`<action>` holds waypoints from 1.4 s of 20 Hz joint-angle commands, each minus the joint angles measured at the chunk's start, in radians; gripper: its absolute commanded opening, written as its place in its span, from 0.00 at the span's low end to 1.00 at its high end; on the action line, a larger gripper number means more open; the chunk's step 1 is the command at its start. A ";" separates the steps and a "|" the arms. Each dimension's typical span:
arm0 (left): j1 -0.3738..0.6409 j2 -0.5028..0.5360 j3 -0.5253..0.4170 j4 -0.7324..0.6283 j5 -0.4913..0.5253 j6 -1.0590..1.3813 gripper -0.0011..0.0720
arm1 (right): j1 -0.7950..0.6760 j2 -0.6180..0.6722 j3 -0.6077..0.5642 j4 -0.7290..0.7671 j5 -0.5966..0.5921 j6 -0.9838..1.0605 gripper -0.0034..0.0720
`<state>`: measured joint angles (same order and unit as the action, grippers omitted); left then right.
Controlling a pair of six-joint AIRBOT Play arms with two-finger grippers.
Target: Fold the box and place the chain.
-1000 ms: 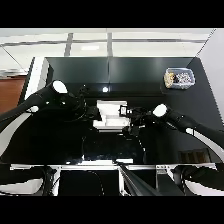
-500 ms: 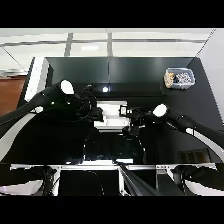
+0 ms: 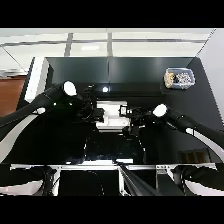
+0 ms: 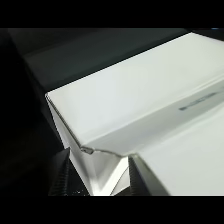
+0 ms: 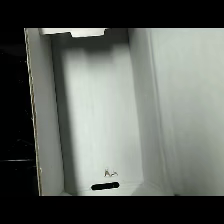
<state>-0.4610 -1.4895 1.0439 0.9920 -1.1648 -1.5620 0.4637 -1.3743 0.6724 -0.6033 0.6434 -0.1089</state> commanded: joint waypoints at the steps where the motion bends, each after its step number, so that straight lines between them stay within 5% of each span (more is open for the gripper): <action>1: -0.034 0.000 0.001 0.106 0.032 -0.077 0.57 | -0.001 0.000 0.000 0.000 0.000 0.000 0.30; 15: -0.188 -0.003 0.011 0.459 0.072 -0.410 0.57 | -0.001 0.000 0.000 0.000 0.000 0.000 0.30; 28: -0.280 -0.019 0.048 0.558 0.064 -0.647 0.57 | 0.000 0.000 0.000 0.000 0.000 0.000 0.30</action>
<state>-0.7357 -1.5074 1.0889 1.5162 -1.0897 -2.1563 0.4637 -1.3743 0.6724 -0.6029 0.6430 -0.1089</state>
